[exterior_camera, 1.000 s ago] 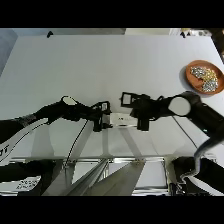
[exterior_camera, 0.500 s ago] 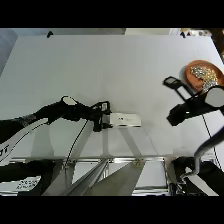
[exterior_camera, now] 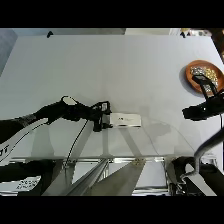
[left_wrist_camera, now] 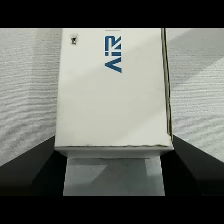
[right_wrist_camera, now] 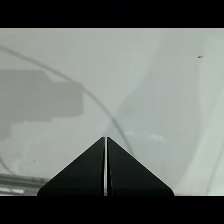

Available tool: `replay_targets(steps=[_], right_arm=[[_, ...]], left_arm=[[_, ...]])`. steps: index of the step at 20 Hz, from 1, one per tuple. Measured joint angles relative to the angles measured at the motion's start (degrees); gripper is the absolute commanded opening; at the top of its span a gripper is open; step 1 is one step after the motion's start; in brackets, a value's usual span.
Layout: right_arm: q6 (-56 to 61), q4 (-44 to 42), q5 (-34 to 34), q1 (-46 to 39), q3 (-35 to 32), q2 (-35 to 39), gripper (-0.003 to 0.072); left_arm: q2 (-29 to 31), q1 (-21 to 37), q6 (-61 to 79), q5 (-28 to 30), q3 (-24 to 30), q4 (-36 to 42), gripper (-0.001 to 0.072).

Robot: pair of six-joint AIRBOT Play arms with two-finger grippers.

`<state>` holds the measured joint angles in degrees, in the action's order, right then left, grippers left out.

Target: Fold the box and place the chain.

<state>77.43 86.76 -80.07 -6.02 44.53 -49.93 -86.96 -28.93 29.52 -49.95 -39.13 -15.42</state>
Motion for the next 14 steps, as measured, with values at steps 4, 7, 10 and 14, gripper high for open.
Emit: replay_targets(steps=[4,7,10,14], right_arm=[[0.39,0.07,0.02,-0.48,-0.02,0.00,0.0018],[0.55,0.11,0.02,-0.59,-0.02,0.02,0.0018],[0.57,0.22,0.02,-0.63,0.00,0.02,0.0018],[0.55,0.24,0.04,-0.63,0.00,0.02,0.0018]], left_arm=[[-0.02,0.00,0.00,0.00,0.00,0.00,0.0207],[-0.02,0.00,0.00,0.00,-0.02,0.00,0.0207],[-0.02,0.00,0.00,0.00,-0.02,0.00,0.0203],[0.13,0.02,-0.02,-0.15,0.00,-0.07,0.0005]])
